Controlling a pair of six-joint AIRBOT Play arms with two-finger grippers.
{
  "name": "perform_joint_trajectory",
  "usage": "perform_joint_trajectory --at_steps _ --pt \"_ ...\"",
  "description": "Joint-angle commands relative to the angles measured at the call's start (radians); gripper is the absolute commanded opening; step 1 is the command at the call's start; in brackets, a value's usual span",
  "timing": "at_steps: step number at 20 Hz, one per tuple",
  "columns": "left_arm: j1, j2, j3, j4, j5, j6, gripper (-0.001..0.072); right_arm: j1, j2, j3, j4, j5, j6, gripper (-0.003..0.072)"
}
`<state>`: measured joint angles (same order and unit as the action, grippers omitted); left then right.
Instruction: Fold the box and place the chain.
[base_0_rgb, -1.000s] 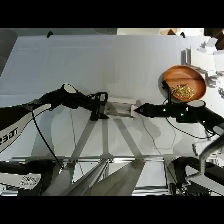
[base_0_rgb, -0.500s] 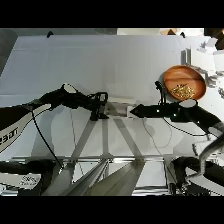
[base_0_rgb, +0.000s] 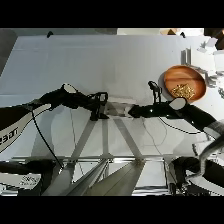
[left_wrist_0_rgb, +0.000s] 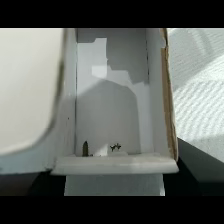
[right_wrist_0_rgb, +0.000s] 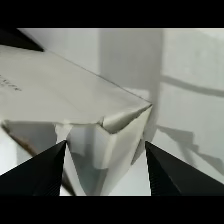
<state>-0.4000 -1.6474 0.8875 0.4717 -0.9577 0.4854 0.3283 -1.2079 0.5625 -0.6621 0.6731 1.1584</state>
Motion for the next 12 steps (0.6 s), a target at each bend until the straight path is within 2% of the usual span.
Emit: perform_joint_trajectory --at_steps 1,5,10,12 --pt "-0.001 0.000 0.000 0.000 0.000 0.000 0.0393 0.043 0.000 0.061 -0.257 -0.039 0.244 0.0532" --pt "-0.001 0.000 0.000 0.000 0.000 0.000 0.0393 0.097 0.000 0.135 -0.398 0.008 0.349 0.0527" --pt "-0.001 0.000 0.000 0.000 0.000 0.000 0.0393 0.170 -0.012 0.193 -0.570 0.133 0.645 0.0528" --pt "0.000 0.000 0.000 0.000 0.000 0.000 0.0393 0.203 -0.012 0.195 -0.572 0.127 0.696 0.0528"
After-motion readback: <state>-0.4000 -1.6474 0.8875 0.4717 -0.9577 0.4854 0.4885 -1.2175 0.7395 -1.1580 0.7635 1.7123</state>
